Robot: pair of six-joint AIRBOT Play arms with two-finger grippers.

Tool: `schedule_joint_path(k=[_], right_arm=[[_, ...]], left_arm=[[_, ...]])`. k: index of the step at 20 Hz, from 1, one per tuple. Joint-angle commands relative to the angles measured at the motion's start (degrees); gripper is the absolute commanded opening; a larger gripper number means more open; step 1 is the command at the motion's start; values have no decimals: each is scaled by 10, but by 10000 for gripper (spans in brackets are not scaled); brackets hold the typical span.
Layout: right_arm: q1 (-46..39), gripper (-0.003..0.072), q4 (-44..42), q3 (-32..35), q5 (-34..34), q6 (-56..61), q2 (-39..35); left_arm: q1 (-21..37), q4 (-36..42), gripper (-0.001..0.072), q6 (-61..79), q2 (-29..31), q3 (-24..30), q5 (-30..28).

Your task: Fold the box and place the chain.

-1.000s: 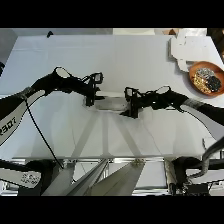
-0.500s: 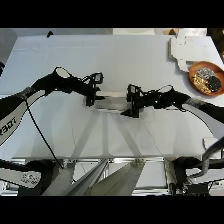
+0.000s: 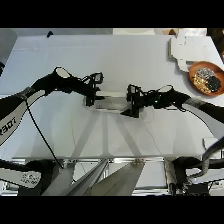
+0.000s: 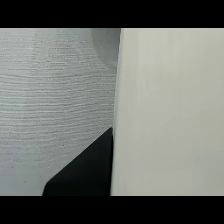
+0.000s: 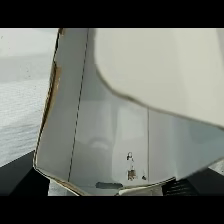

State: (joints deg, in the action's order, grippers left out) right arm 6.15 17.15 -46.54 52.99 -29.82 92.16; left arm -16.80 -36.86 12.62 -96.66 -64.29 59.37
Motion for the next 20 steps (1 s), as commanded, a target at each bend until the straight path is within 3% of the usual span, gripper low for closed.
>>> schedule_joint_path(k=[1,20], right_arm=[[0,692,0,-1,-5,-16,0],[0,692,-5,-2,-14,-26,0]], left_arm=[[0,0,14,0,0,0,0],[0,0,14,0,0,0,0]])
